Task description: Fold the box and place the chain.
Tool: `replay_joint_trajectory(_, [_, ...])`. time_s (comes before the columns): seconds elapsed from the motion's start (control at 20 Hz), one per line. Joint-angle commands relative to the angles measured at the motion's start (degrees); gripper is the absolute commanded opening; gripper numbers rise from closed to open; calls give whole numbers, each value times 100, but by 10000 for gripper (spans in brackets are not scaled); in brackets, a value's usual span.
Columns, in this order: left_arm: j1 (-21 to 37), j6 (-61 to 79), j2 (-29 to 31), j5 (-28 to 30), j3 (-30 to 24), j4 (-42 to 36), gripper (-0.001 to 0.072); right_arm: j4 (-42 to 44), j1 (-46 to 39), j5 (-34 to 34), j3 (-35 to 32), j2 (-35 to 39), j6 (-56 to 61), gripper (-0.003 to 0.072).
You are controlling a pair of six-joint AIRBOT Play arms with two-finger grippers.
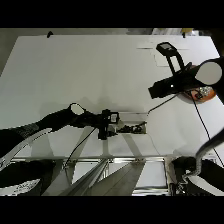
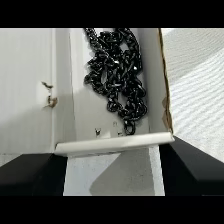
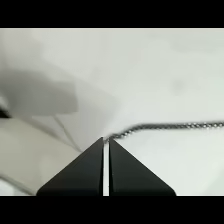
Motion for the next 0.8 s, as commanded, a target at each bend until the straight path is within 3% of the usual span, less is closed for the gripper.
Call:
replay_joint_trajectory(0.0, [0, 0, 0, 2, 4, 2, 207, -616, -599, 334, -87, -660, 280, 20])
replay_joint_trajectory(0.1, [0, 2, 0, 2, 4, 2, 207, -616, -658, 334, -146, -1108, 278, 20])
replay_joint_trajectory(0.15, [0, 2, 0, 2, 4, 2, 207, -614, -658, 273, -146, -1309, 280, 69])
replay_joint_trajectory(0.2, [0, 2, 0, 2, 4, 2, 207, -588, -658, 212, -146, -1464, 280, 236])
replay_joint_trajectory(0.25, [0, 0, 0, 0, 4, 2, 207, -560, -658, 186, -146, -1622, 280, 355])
replay_joint_trajectory(0.75, [0, 2, 0, 2, 4, 2, 207, -546, -656, -101, -173, -2337, 669, 338])
